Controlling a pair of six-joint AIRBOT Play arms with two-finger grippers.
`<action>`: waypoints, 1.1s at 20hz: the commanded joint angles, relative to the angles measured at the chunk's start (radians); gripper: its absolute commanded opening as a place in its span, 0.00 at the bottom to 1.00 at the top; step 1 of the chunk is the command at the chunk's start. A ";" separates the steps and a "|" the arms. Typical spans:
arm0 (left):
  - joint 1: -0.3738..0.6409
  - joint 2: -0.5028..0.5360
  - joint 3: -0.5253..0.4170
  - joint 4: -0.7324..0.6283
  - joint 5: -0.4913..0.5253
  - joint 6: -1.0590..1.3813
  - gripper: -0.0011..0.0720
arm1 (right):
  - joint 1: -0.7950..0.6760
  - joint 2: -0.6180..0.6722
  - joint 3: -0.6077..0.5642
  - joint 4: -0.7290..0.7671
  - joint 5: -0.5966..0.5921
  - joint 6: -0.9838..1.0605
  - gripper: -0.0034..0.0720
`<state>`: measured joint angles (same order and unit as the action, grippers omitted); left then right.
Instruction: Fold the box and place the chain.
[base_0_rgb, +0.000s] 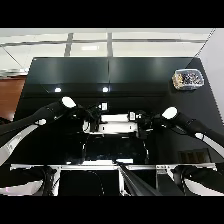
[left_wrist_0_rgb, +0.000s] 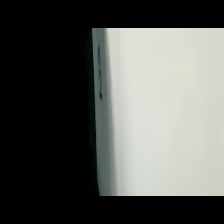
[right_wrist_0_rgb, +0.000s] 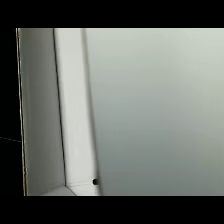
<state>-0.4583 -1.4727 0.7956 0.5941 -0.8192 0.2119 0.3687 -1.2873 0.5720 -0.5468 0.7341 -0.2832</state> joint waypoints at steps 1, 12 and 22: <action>0.001 0.000 0.001 0.001 -0.001 0.002 0.05 | 0.010 -0.002 0.001 -0.031 -0.013 0.029 0.98; 0.001 0.000 0.001 0.000 -0.001 0.001 0.05 | 0.009 -0.002 0.001 -0.033 -0.009 0.032 0.98; 0.001 0.002 0.001 0.000 -0.001 -0.021 0.16 | 0.009 -0.002 0.001 -0.032 -0.013 0.033 0.75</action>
<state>-0.4583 -1.4727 0.7956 0.5945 -0.8200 0.2062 0.3767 -1.2892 0.5732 -0.5793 0.7235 -0.2508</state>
